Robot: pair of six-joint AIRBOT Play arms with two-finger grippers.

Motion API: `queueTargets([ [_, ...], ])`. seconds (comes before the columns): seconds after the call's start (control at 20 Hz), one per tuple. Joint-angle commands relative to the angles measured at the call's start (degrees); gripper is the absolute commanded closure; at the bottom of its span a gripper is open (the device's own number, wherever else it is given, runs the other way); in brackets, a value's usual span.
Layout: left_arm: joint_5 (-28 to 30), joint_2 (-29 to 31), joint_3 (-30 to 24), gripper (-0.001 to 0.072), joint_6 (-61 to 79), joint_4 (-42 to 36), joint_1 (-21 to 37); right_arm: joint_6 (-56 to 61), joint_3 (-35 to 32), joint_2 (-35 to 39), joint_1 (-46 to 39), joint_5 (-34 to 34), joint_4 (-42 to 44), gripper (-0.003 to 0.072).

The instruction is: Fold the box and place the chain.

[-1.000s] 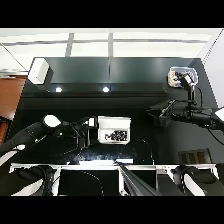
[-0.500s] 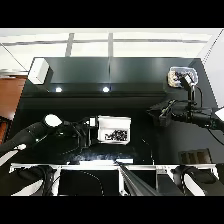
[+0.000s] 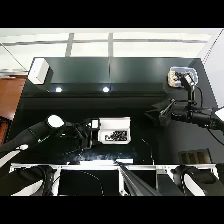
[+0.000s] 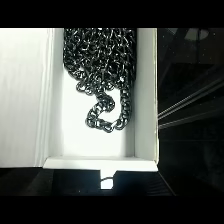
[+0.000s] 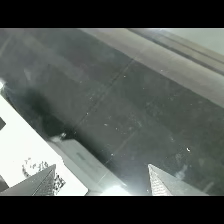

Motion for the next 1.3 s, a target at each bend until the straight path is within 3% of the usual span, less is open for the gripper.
queueTargets([
  [0.0, 0.9, 0.0, 0.0, 0.0269, -0.6, 0.2, -0.1, 5.6, 0.1, -0.3, 3.4, -4.9, 0.0, -0.0021],
  [0.35, 0.9, 0.0, 0.0, 0.0269, -0.6, 0.2, -0.1, 8.3, 4.7, -13.1, 17.8, -16.9, 0.0, -0.0016],
  [0.45, 0.8, 0.0, 0.0, 0.0269, -0.6, 0.2, -0.1, 2.8, 4.8, -15.0, 19.3, -14.2, 0.0, -0.0014],
  [0.55, 0.8, 0.0, 0.0, 0.0268, -0.6, 0.3, -0.1, -8.4, 4.9, -15.0, 19.5, -6.2, 0.0, 0.0080],
  [0.75, 0.8, 0.0, 0.0, 0.0268, -0.6, 0.3, -0.1, -16.5, 4.9, -15.0, 20.1, 3.1, -3.2, 0.0079],
  [1.05, 0.8, 0.0, 0.0, 0.0269, -0.6, 0.3, -0.1, -16.5, 4.9, -15.0, 27.4, 0.2, -12.1, 0.0061],
  [1.25, 0.8, 0.0, 0.0, 0.0269, -0.6, 0.3, -0.1, -16.5, 4.9, -15.0, 30.1, -0.7, -13.0, 0.0062],
])
